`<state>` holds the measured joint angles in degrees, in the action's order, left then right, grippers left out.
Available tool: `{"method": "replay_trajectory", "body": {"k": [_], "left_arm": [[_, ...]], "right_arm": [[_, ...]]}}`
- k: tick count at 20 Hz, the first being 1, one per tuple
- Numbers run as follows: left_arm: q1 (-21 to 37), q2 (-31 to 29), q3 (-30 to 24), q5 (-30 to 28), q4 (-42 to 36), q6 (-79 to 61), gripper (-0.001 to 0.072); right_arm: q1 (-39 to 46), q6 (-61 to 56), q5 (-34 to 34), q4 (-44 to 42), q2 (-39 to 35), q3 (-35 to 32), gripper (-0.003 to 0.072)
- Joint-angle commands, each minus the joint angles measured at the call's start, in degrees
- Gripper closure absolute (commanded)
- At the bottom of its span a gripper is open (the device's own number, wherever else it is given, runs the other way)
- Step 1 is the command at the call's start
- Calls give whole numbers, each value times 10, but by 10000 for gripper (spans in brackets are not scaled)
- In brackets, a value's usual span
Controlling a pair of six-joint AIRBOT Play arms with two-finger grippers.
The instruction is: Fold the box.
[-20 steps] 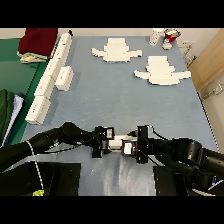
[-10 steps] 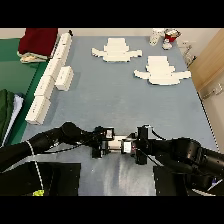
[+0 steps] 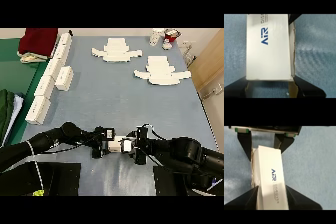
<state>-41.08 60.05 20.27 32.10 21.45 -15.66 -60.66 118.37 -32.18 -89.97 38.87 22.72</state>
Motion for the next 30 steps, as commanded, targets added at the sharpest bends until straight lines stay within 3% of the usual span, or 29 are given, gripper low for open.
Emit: {"method": "replay_trajectory", "body": {"k": [1, 7, 11, 12, 13, 14, 16, 20, 22, 30], "left_arm": [[0, 0, 0, -1, 0, 0, 287], [0, 0, 0, -1, 0, 1, 287], [0, 0, 0, -1, 0, 1, 287], [0, 0, 0, -1, 0, 1, 287], [0, 0, 0, -1, 0, 1, 286], [0, 0, 0, -1, 0, 1, 287], [0, 0, 0, -1, 0, 1, 287], [0, 0, 0, -1, 0, 1, 287], [0, 0, 0, -1, 0, 1, 287], [0, 0, 0, -1, 0, 1, 287]], "right_arm": [[0, 0, 2, -31, -1, 4, 153], [0, -16, 0, -86, -44, 4, 154], [0, -125, 10, -135, -65, -5, 160], [0, -140, 33, -136, -68, -17, 176], [0, -149, 79, -136, -73, -38, 297], [0, -161, 139, -143, -81, -64, 467], [0, -197, 245, -160, -89, -110, 535], [0, -231, 236, -160, -80, -131, 536], [0, -230, 235, -160, -70, -140, 610], [-3, -230, 236, -159, -7, -145, 610]]}}
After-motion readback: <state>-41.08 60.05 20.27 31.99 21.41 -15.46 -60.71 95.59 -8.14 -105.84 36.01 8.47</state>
